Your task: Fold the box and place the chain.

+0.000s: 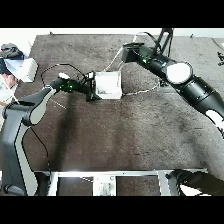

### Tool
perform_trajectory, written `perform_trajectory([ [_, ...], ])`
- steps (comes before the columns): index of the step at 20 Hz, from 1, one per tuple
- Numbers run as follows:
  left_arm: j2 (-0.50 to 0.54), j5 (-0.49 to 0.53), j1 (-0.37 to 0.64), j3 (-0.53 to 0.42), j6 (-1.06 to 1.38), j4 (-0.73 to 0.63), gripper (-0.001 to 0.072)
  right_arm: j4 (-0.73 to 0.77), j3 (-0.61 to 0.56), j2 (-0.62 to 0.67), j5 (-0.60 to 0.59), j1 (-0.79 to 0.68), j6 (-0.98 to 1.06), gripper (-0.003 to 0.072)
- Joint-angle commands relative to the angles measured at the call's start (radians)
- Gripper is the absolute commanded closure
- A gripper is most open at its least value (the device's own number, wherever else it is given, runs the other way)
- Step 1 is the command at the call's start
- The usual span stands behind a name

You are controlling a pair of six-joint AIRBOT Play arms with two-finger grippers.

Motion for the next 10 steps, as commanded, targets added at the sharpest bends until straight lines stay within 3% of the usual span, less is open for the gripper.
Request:
perform_trajectory([
  [1,0.000,0.000,0.001,0.001,0.000,0.000,0.0456,0.000,0.067,-0.038,-0.016,0.069,-0.035,0.0695],
  [10,0.000,0.000,0.001,0.001,0.000,0.000,0.0456,-0.005,0.061,-0.204,0.185,0.022,-0.013,0.0693],
])
